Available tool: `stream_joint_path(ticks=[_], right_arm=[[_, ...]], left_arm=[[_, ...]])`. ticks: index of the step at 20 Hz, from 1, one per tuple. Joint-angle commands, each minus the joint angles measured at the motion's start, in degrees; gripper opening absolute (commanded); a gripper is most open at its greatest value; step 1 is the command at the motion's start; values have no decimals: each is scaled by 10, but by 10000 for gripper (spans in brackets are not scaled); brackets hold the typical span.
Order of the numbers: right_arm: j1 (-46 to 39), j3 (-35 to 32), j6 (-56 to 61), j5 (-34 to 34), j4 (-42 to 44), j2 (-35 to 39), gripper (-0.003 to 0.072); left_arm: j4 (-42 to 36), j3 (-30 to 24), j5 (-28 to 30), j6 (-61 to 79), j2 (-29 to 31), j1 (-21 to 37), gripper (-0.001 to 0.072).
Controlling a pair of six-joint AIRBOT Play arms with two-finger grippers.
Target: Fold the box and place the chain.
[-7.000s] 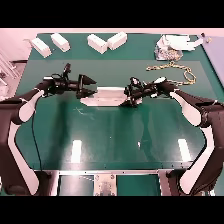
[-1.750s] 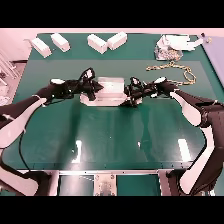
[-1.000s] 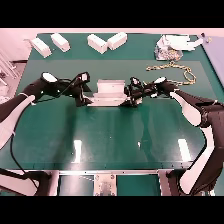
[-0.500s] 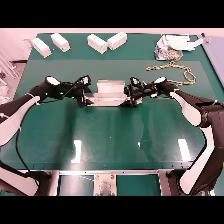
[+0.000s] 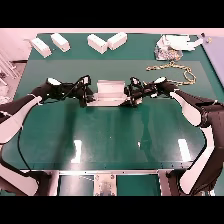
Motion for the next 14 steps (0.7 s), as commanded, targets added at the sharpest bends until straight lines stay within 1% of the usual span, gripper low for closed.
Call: stream_joint_path(ticks=[1,8,11,14], right_arm=[[0,0,0,0,0,0,577],[0,0,0,0,0,0,577],[0,0,0,0,0,0,577],[0,0,0,0,0,0,577]], left_arm=[[-17,0,-3,10,-5,-1,350],[-16,0,-11,15,-5,-4,350],[14,3,-11,2,-5,-4,350],[16,7,-19,-3,-5,-4,350]])
